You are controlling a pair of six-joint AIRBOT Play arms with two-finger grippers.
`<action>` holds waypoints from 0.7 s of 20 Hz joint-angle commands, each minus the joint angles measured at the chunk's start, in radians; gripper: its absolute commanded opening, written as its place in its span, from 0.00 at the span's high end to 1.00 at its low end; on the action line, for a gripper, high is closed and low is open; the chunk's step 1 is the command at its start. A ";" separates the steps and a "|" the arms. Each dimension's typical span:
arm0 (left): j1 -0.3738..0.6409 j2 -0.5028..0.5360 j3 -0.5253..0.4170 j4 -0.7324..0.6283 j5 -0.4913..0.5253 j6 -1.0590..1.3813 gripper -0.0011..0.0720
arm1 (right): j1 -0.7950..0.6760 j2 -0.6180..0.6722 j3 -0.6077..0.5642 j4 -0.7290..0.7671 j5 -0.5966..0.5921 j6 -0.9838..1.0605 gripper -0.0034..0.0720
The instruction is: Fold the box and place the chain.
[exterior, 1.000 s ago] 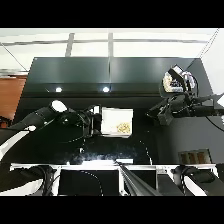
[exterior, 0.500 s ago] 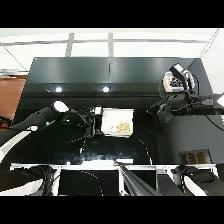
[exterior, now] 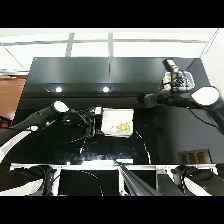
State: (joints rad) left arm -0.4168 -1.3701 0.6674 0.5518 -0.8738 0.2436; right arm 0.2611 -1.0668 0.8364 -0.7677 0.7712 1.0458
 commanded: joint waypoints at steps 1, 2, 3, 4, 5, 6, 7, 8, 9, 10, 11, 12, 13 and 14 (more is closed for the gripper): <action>-0.001 0.000 0.000 0.001 0.002 0.000 0.31 | 0.083 -0.166 0.071 0.008 -0.092 0.037 0.01; -0.001 0.000 0.000 0.000 0.002 0.000 0.31 | 0.095 -0.191 0.087 0.008 -0.063 -0.015 0.01; -0.001 0.000 0.000 0.000 0.002 0.000 0.31 | 0.105 -0.195 0.089 0.004 -0.036 -0.106 0.01; -0.001 0.000 0.000 0.001 0.002 0.000 0.31 | 0.109 -0.189 0.099 -0.014 0.008 -0.225 0.01; -0.001 0.000 0.000 0.001 0.002 0.000 0.31 | 0.110 -0.179 0.119 -0.030 0.061 -0.314 0.01; -0.001 0.000 0.000 0.001 0.002 0.000 0.31 | 0.109 -0.168 0.140 -0.038 0.112 -0.379 0.01; -0.001 0.000 0.000 0.001 0.002 0.000 0.31 | 0.109 -0.161 0.156 -0.038 0.176 -0.441 0.01; -0.001 0.000 0.000 0.000 0.002 0.000 0.31 | 0.110 -0.159 0.159 -0.038 0.232 -0.486 0.01; -0.001 0.000 0.000 0.001 0.002 0.000 0.31 | 0.113 -0.161 0.156 -0.043 0.279 -0.503 0.01; -0.001 0.000 0.000 0.000 0.002 0.000 0.31 | 0.122 -0.162 0.148 -0.071 0.294 -0.505 0.01; -0.001 0.000 0.000 0.000 0.002 0.000 0.31 | 0.134 -0.163 0.135 -0.079 0.285 -0.505 0.01; -0.001 0.000 0.000 0.001 0.002 0.000 0.31 | 0.146 -0.163 0.126 -0.077 0.271 -0.505 0.01; -0.001 0.000 0.000 0.000 0.002 0.000 0.31 | 0.159 -0.163 0.119 -0.079 0.257 -0.506 0.01; -0.001 0.000 0.000 0.001 0.002 0.000 0.31 | 0.167 -0.163 0.118 -0.079 0.256 -0.523 0.01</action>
State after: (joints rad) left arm -0.4168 -1.3701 0.6674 0.5522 -0.8722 0.2432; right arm 0.4030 -1.2293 0.9634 -0.8349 1.0027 0.5808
